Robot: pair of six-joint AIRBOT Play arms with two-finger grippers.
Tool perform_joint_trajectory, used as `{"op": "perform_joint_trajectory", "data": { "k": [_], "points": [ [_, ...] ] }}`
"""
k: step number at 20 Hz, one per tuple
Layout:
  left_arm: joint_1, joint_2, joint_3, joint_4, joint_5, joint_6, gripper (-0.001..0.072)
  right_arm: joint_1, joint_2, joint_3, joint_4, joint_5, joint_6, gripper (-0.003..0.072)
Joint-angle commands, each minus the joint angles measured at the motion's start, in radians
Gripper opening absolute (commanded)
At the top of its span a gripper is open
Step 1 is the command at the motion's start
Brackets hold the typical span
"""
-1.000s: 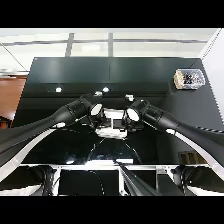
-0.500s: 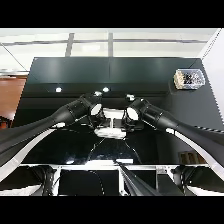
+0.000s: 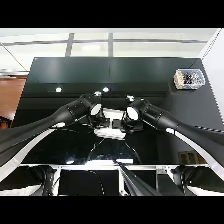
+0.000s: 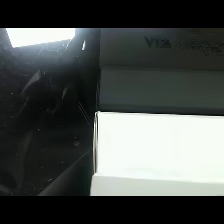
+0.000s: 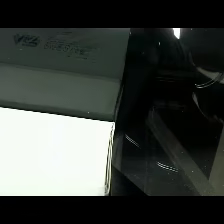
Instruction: Fold the box and place the chain.
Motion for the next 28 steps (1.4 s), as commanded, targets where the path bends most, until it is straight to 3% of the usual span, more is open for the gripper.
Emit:
{"op": "perform_joint_trajectory", "data": {
  "k": [1, 3, 4, 5, 9, 14, 18, 20, 22, 25, 27, 28],
  "points": [
    [0.000, 0.000, 0.000, -0.002, 0.010, 0.001, 0.0027, 0.001, 0.000, 0.001, -0.020, 0.010, -0.005, 0.0014],
    [0.000, 0.000, 0.000, -0.002, 0.009, 0.001, 0.0027, -0.002, 0.002, 0.001, -0.027, 0.019, -0.005, 0.0056],
    [0.000, 0.000, 0.000, -0.002, 0.009, 0.001, 0.0027, -0.007, 0.005, 0.003, -0.024, 0.025, -0.004, 0.0307],
    [0.000, 0.000, 0.000, -0.001, 0.000, 0.001, 0.0027, -0.010, 0.008, 0.012, -0.026, 0.046, -0.014, 0.0456],
    [0.003, 0.000, 0.001, -0.001, -0.014, 0.001, 0.0028, -0.010, 0.106, 0.025, -0.061, 0.088, -0.134, 0.0458],
    [0.002, 0.000, 0.001, -0.001, -0.015, 0.000, 0.0027, -0.010, 0.351, 0.025, -0.290, 0.236, -0.163, 0.0458],
    [0.002, 0.000, 0.001, -0.002, -0.005, -0.069, 0.0029, -0.016, 0.558, 0.024, -0.690, 0.357, -0.164, 0.0458],
    [0.002, 0.000, 0.001, -0.001, 0.016, -0.106, 0.0028, -0.068, 0.595, 0.022, -0.896, 0.415, -0.179, 0.0458],
    [0.002, 0.000, 0.001, -0.002, 0.027, -0.105, 0.0029, -0.192, 0.597, -0.015, -0.964, 0.341, -0.177, 0.0458],
    [0.002, 0.000, 0.000, -0.001, 0.010, -0.105, 0.0029, -0.476, 0.583, -0.135, -0.843, 0.103, -0.161, 0.0460],
    [0.002, 0.000, 0.001, -0.001, 0.006, -0.105, 0.0028, -0.673, 0.534, -0.158, -0.693, -0.031, -0.156, 0.0720],
    [0.002, 0.000, 0.000, -0.001, 0.006, -0.105, 0.0029, -0.764, 0.499, -0.158, -0.586, -0.109, -0.179, 0.0720]
  ]
}}
